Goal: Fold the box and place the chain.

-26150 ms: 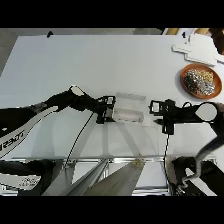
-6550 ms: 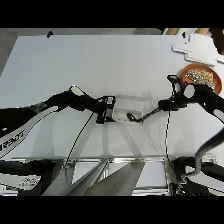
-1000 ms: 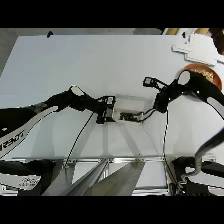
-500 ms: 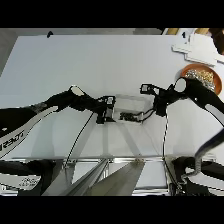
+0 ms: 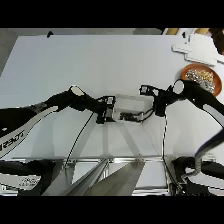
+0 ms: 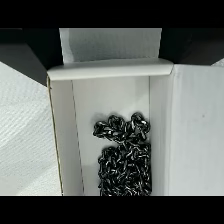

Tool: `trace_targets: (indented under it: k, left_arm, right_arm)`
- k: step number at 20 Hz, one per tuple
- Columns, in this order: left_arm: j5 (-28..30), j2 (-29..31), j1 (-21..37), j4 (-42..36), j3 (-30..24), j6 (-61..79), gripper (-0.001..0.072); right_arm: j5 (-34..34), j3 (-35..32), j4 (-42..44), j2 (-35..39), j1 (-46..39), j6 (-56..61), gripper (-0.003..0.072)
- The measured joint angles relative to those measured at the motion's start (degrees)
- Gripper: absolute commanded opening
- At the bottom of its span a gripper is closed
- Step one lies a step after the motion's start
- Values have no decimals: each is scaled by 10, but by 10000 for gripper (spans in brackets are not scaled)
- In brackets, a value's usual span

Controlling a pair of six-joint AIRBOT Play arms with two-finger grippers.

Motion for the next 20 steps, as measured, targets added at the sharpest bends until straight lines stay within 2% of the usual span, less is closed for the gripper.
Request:
trace_targets:
  k: [2,3,4,9,13,17,20]
  left_arm:
    - [0,0,0,0,0,0,137]
    - [0,0,0,0,0,0,137]
    - [0,0,0,0,0,0,137]
    - [0,0,0,0,0,0,137]
    - [0,0,0,0,0,0,137]
    - [0,0,0,0,0,0,137]
    - [0,0,0,0,0,0,137]
  right_arm:
    - [-2,-5,0,-1,0,0,148]
    - [-6,-7,0,-1,0,0,56]
    - [-13,-8,0,-1,0,0,16]
    - [-9,-11,-5,19,0,21,16]
    - [13,-11,-3,98,0,69,16]
    - [73,-11,64,193,0,112,16]
    - [123,-11,145,243,0,129,16]
